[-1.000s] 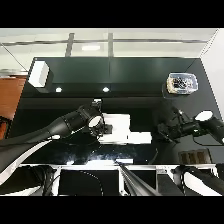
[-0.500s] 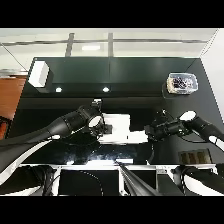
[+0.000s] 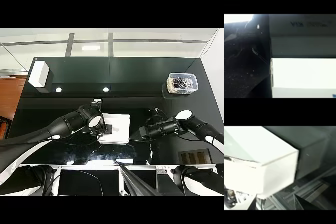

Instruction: Fold the box and place the chain.

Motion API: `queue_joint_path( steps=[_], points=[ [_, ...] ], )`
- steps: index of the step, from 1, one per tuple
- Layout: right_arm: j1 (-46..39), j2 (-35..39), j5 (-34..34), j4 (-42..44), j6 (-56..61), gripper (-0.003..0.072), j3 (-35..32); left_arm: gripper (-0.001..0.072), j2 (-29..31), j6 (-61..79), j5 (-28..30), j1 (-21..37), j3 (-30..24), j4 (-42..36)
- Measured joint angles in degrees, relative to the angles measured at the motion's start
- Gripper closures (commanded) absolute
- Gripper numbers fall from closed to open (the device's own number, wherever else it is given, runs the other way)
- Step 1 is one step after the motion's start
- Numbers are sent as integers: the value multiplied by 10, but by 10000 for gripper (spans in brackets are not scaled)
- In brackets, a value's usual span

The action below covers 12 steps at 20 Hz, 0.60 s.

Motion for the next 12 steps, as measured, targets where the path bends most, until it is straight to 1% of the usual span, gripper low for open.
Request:
queue_joint_path(
  steps=[2,4,7,9,12],
  points=[
    [17,0,-16,1,5,143,15,685,0,0,0,0,0,0],
    [28,0,-26,2,16,173,29,685,0,0,0,0,0,0],
    [48,0,-46,-6,47,172,44,685,0,0,0,0,0,0],
    [74,0,-72,-33,82,172,56,685,0,0,0,0,0,0],
    [118,0,-109,-111,171,173,89,685,0,1,0,0,0,0]
  ],
)
